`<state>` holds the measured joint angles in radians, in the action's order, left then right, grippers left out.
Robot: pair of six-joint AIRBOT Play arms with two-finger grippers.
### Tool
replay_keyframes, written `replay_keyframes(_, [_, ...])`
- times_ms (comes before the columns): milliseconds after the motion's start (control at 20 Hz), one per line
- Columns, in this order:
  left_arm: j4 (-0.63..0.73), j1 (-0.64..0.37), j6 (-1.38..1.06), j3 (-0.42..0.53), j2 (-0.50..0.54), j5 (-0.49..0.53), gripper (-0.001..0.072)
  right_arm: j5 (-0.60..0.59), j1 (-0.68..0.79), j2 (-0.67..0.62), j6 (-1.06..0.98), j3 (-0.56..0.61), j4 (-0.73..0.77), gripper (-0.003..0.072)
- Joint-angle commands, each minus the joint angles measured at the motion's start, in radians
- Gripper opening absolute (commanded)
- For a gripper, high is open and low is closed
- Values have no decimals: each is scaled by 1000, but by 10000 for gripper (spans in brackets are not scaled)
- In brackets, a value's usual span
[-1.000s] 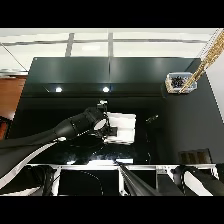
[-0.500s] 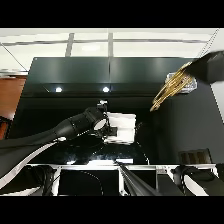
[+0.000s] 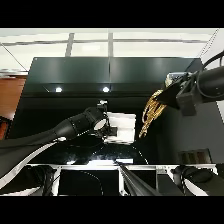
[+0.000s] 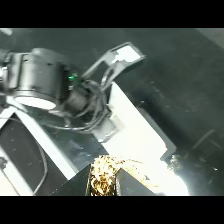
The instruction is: Fold the box and place the chain.
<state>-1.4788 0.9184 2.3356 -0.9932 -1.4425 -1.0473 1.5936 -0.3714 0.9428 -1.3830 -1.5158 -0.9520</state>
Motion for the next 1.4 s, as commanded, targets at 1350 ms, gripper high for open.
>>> replay_keyframes(1350, [-1, 0, 0, 0, -1, 11, 28, -530, -239, 41, -98, 584, 142, 14])
